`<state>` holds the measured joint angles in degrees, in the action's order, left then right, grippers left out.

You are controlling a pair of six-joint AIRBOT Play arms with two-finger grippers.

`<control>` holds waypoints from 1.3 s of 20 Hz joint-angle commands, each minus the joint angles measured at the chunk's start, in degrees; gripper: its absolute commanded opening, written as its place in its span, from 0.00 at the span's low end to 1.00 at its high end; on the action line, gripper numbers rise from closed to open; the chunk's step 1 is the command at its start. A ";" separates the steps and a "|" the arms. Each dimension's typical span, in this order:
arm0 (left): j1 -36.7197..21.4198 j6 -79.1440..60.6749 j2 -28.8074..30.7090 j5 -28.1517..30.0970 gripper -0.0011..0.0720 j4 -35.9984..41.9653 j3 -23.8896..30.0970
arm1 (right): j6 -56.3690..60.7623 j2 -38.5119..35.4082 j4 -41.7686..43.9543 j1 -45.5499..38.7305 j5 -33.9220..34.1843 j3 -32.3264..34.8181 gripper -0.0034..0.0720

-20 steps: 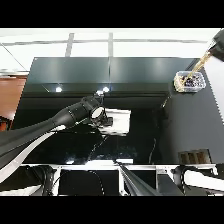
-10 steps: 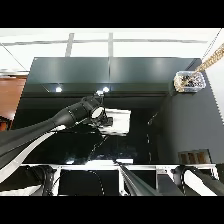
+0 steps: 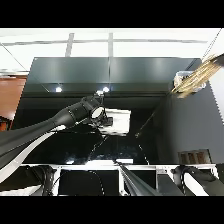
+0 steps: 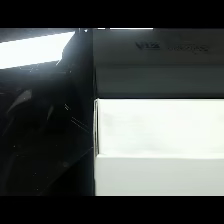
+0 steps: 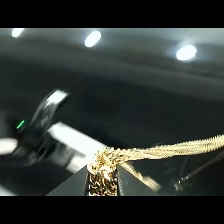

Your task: Fold the box and place the chain.

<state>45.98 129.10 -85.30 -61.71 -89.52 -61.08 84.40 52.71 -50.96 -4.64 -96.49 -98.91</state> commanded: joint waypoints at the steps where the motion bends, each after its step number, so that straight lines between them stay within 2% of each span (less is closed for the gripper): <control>1: -0.04 -0.02 0.00 -0.02 0.05 -0.02 -0.04 | -0.46 -0.35 1.44 8.26 -1.05 4.26 0.06; 8: -0.04 -0.02 0.00 -0.02 0.05 0.00 -0.04 | -0.76 -0.33 1.97 20.92 14.19 25.86 0.05; 13: -0.04 -0.02 0.00 -0.02 0.05 0.00 -0.04 | -2.49 -0.22 4.20 25.07 25.33 38.95 0.05; 17: -0.04 -0.02 0.00 -0.02 0.05 -0.02 -0.04 | -6.03 0.68 10.40 25.27 28.04 44.24 0.05; 20: -0.04 -0.02 0.00 0.00 0.05 0.00 -0.04 | -6.25 1.97 11.30 26.47 32.72 46.62 0.05; 26: -0.04 -0.02 0.00 0.00 0.05 0.00 -0.04 | -8.17 7.56 13.33 27.98 38.14 47.41 0.05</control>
<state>45.98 129.10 -85.30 -61.73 -89.52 -61.08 77.38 57.91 -38.94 22.76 -61.12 -52.07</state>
